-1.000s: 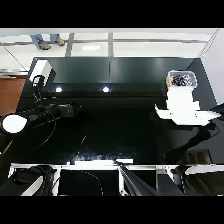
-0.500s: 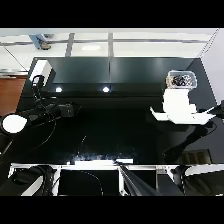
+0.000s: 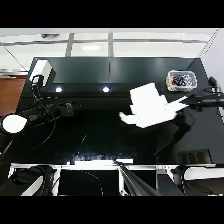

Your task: Fold the box and place the chain.

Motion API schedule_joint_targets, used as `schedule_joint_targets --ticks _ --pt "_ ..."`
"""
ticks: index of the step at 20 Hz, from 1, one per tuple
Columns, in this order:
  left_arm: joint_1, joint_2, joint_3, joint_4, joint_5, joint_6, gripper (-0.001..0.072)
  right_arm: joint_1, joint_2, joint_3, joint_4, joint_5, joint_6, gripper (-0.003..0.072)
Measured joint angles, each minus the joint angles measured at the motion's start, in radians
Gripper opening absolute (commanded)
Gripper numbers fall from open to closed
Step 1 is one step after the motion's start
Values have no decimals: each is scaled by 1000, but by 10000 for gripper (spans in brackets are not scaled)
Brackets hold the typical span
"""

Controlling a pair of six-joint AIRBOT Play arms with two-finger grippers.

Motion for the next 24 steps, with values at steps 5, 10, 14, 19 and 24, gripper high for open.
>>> schedule_joint_targets --ticks 5,10,14,19,24 --pt "0 0 0 0 16 0 697 288 306 -306 157 -362 -10 11" --pt "-16 -20 0 -8 38 6 698 598 637 -546 243 -715 -90 11" --pt "-62 -94 8 -34 33 14 698 776 742 -642 259 -842 -136 11" --pt "-62 -282 91 -101 -61 65 697 894 774 -692 263 -924 -143 11" --pt "53 -529 144 -437 -243 349 698 919 781 -702 262 -946 -143 11"
